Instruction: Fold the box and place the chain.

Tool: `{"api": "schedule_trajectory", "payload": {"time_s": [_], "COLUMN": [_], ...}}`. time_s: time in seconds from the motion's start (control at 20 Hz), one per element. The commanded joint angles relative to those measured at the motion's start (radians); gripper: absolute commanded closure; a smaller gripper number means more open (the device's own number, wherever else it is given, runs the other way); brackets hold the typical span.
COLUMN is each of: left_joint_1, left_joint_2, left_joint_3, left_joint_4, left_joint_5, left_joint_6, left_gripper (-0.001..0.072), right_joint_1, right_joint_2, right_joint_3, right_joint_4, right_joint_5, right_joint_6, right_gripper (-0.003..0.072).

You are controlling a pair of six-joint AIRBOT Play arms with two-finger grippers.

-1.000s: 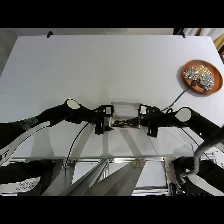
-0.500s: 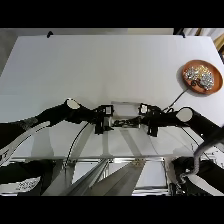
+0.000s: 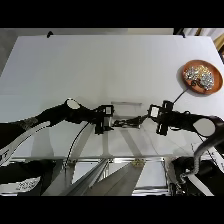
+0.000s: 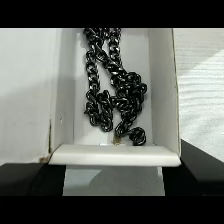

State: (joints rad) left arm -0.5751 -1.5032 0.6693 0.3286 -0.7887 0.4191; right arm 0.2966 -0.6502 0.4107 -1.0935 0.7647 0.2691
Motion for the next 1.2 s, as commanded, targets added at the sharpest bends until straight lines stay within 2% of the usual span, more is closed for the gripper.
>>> {"api": "schedule_trajectory", "payload": {"time_s": [0.0, 0.2, 0.45, 0.7, 0.9, 1.15], "left_joint_1": [0.0, 0.0, 0.0, 0.0, 0.0, 0.0], "left_joint_2": [0.0, 0.0, 0.0, 0.0, 0.0, 0.0], "left_joint_3": [0.0, 0.0, 0.0, 0.0, 0.0, 0.0], "left_joint_4": [0.0, 0.0, 0.0, 0.0, 0.0, 0.0], "left_joint_5": [-0.001, 0.0, 0.0, 0.0, -0.001, 0.0], "left_joint_6": [0.0, 0.0, 0.0, 0.0, 0.0, 0.0], "left_gripper": [0.0497, 0.0497, 0.0497, 0.0497, 0.0497, 0.0497], "right_joint_1": [0.0, 0.0, 0.0, 0.0, 0.093, 0.233], "right_joint_2": [0.171, 0.247, 0.246, 0.212, 0.113, -0.122], "right_joint_3": [0.014, 0.088, 0.187, 0.214, 0.214, 0.214], "right_joint_4": [0.011, 0.186, 0.337, 0.451, 0.463, 0.415], "right_joint_5": [0.009, 0.013, 0.014, 0.067, 0.087, 0.047], "right_joint_6": [0.023, 0.022, 0.011, 0.011, 0.011, 0.012], "right_gripper": [0.0673, 0.0674, 0.0674, 0.0674, 0.0673, 0.0672]}}
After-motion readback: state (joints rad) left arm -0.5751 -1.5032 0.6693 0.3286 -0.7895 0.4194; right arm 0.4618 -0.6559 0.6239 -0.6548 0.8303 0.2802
